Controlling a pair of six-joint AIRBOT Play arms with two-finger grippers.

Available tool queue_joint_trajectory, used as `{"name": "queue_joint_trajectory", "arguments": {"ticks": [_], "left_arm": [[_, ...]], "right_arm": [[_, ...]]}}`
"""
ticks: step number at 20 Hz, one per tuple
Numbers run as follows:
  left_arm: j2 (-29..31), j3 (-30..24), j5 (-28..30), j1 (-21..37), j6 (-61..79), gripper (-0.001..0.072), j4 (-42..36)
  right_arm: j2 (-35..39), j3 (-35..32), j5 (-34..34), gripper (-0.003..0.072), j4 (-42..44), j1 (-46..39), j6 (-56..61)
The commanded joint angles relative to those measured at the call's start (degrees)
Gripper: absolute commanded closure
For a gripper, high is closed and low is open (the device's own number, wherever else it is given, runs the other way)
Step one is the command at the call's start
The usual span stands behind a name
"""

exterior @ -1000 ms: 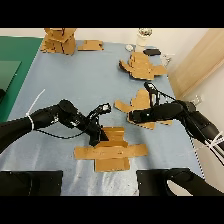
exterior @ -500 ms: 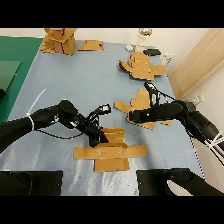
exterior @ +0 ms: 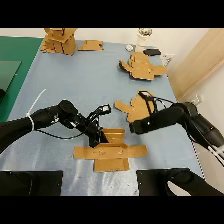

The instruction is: Fold the box.

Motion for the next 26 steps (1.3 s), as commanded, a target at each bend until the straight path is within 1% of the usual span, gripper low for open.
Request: {"name": "queue_joint_trajectory", "arguments": {"ticks": [1,3,4,6,7,8,9,10,12,15,20,23,26], "left_arm": [[0.0,0.0,0.0,0.0,0.0,0.0696,0.1],[0.0,0.0,0.0,0.0,0.0,0.0696,0.1],[0.0,0.0,0.0,0.0,0.0,0.0696,0.1],[0.0,0.0,0.0,0.0,0.0,0.0696,0.1],[0.0,0.0,0.0,0.0,0.0,0.0695,0.1],[0.0,0.0,0.0,0.0,0.0,0.0695,0.1],[0.0,0.0,0.0,0.0,0.0,0.0696,0.1],[0.0,0.0,0.0,0.0,0.0,0.0695,0.1],[0.0,0.0,0.0,0.0,0.0,0.0696,0.1],[0.0,0.0,0.0,0.0,0.0,0.0696,0.1],[0.0,0.0,0.0,0.0,0.0,0.0696,0.1],[0.0,0.0,0.0,0.0,0.0,0.0696,0.1],[0.0,0.0,0.0,0.0,0.0,0.0696,0.1]], "right_arm": [[5.7,-1.7,-4.4,0.0683,-5.4,14.2,11.8],[8.9,-5.4,-1.5,0.0683,-11.1,28.3,23.5],[9.7,-7.3,0.5,0.0683,-14.2,35.7,27.4],[9.4,-10.3,3.1,0.0682,-24.1,50.9,32.7],[8.6,-11.0,3.3,0.068,-29.9,56.9,33.4],[7.5,-11.5,3.4,0.0653,-35.6,61.9,33.4],[6.0,-11.8,3.6,0.0441,-39.7,65.7,33.3],[4.2,-11.9,3.9,0.0218,-41.4,67.9,33.2],[1.0,-11.9,5.0,0.0215,-41.0,69.9,32.5],[-2.3,-11.9,6.8,0.0215,-40.6,70.3,30.5],[-6.1,-12.0,6.7,0.0215,-41.8,70.3,30.1],[-8.4,-12.2,5.7,0.0216,-44.7,70.3,30.8],[-8.9,-12.1,3.9,0.0216,-48.2,70.3,33.0]]}}
